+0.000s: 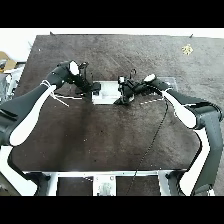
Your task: Fold the box and place the chain.
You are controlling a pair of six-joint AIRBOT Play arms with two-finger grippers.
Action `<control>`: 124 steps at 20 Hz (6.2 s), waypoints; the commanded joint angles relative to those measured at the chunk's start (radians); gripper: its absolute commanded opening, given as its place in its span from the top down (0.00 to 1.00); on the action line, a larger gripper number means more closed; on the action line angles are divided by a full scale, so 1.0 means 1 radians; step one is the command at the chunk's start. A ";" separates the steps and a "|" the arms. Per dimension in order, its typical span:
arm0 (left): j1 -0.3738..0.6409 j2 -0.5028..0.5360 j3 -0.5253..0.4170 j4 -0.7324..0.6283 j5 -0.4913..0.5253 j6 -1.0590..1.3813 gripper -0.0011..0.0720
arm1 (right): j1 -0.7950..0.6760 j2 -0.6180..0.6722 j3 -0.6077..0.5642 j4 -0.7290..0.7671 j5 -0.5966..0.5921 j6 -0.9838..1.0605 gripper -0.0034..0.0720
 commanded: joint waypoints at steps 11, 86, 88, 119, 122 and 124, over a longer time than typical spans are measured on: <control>-0.126 -0.091 0.156 0.391 -0.155 -0.282 0.43 | 0.000 0.000 0.001 0.000 0.000 0.000 0.34; 0.446 -0.014 -0.100 -0.772 -0.161 1.860 0.22 | 0.000 0.000 0.000 0.000 0.000 0.000 0.33; 0.446 -0.061 -0.103 -0.769 -0.225 1.854 0.22 | 0.000 0.000 0.000 0.000 0.000 0.000 0.33; 0.324 -0.280 0.031 -0.781 -0.245 2.063 0.05 | 0.000 0.000 0.000 0.000 0.000 0.000 0.34; 0.302 -0.280 0.030 -0.763 -0.232 2.066 0.05 | 0.000 0.000 0.000 0.000 0.000 0.000 0.34; 0.291 -0.280 0.030 -0.761 -0.220 2.070 0.05 | 0.000 0.000 0.000 0.000 0.000 0.000 0.34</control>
